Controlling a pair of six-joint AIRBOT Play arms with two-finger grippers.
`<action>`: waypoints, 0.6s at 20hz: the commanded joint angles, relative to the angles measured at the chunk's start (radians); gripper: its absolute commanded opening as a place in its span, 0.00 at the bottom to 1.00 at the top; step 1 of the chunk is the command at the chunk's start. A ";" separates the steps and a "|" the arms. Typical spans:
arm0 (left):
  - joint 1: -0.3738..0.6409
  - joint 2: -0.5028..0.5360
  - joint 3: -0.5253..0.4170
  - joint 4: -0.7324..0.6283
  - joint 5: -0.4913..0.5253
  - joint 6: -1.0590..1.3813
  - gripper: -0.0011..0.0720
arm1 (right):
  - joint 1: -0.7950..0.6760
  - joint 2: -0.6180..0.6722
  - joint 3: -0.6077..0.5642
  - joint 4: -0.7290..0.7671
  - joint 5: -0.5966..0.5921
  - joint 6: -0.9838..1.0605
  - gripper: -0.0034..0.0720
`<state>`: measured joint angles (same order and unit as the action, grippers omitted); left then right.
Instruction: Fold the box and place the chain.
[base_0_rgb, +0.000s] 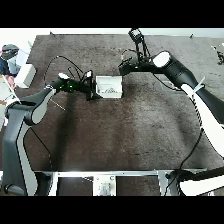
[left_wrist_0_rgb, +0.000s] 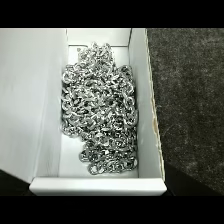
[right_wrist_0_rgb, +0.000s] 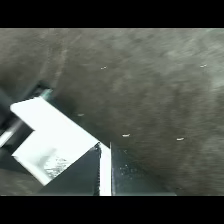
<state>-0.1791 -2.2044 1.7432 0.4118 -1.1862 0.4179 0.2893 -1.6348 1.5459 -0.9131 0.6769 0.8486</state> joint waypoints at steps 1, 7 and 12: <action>0.000 0.001 0.000 0.000 0.000 0.000 0.69 | -0.067 -0.068 0.084 0.090 0.129 -0.180 0.13; -0.001 0.001 0.000 0.000 0.000 0.000 0.69 | -0.156 -0.255 0.218 0.417 0.335 -0.463 0.13; 0.000 0.001 0.000 0.000 0.000 0.000 0.69 | -0.155 -0.356 0.272 0.420 0.453 -0.501 0.13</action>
<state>-0.1791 -2.2044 1.7432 0.4118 -1.1862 0.4179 0.1410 -1.9377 1.7889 -0.5301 1.0454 0.3962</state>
